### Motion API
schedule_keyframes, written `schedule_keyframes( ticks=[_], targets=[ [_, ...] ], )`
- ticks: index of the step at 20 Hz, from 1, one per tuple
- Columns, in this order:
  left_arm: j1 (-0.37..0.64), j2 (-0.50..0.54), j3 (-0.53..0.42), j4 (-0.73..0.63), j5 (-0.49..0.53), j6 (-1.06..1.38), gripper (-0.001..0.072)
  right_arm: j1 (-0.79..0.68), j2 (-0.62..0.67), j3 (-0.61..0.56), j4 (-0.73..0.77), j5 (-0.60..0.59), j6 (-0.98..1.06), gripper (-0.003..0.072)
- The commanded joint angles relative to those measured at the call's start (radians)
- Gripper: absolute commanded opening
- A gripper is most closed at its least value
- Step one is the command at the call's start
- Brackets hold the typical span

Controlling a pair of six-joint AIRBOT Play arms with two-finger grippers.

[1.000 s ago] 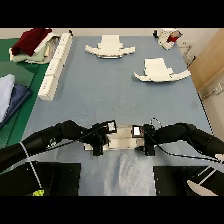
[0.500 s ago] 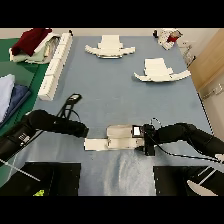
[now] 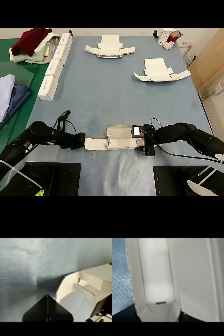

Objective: Fold the box.

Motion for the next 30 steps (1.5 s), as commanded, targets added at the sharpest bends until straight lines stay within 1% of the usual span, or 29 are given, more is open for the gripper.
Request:
schedule_keyframes(
  ticks=[1, 3, 6, 8, 11, 13, 15, 18, 23, 24, 25, 26, 27, 29, 30],
  targets=[
    [-0.105, -0.013, -0.053, -0.165, 0.124, 0.029, 0.0014, 0.000, 0.000, 0.000, 0.000, 0.000, 0.000, 0.0509],
    [-0.180, -0.013, -0.053, -0.232, 0.198, 0.043, 0.0013, 0.000, 0.000, 0.000, 0.000, 0.000, 0.000, 0.0509],
    [-0.253, -0.013, -0.053, -0.260, 0.232, 0.040, 0.0014, 0.000, 0.000, 0.000, 0.000, 0.000, 0.000, 0.0509],
    [-0.267, -0.011, -0.042, -0.296, 0.241, 0.061, 0.0015, 0.000, 0.000, 0.000, 0.000, 0.000, 0.000, 0.0509],
    [-0.264, -0.011, 0.003, -0.287, 0.239, 0.069, 0.0019, 0.000, 0.000, 0.000, 0.000, 0.000, 0.000, 0.0509],
    [-0.264, -0.011, 0.018, -0.283, 0.239, 0.069, 0.0020, 0.000, 0.000, 0.000, 0.000, 0.000, 0.000, 0.0509],
    [-0.264, -0.011, 0.019, -0.284, 0.238, 0.068, 0.0303, 0.000, 0.000, 0.000, 0.000, 0.000, 0.000, 0.0509],
    [-0.264, -0.011, 0.019, -0.285, 0.239, 0.069, 0.0300, 0.000, 0.000, 0.000, 0.000, 0.000, 0.000, 0.0509],
    [-0.264, -0.011, 0.019, -0.297, 0.269, 0.069, 0.0301, 0.000, 0.000, 0.000, 0.000, 0.000, 0.000, 0.0509],
    [-0.264, -0.012, 0.019, -0.299, 0.263, 0.068, 0.0323, 0.000, 0.000, 0.000, 0.000, 0.000, 0.000, 0.0509],
    [-0.264, -0.012, 0.022, -0.305, 0.230, 0.069, 0.0382, 0.000, 0.000, 0.000, 0.000, 0.000, 0.000, 0.0509],
    [-0.267, -0.012, 0.034, -0.304, 0.196, 0.068, 0.0382, 0.000, 0.000, 0.000, 0.000, 0.000, 0.000, 0.0509],
    [-0.278, -0.012, 0.051, -0.300, 0.182, 0.065, 0.0382, 0.000, 0.000, 0.000, 0.000, 0.000, 0.000, 0.0509],
    [-0.315, -0.013, 0.098, -0.244, 0.192, 0.006, 0.0382, 0.000, 0.000, 0.000, 0.000, 0.000, 0.000, 0.0509],
    [-0.336, -0.018, 0.122, -0.169, 0.200, -0.078, 0.0382, 0.000, 0.000, 0.000, 0.000, 0.000, 0.000, 0.0509]
  ],
)
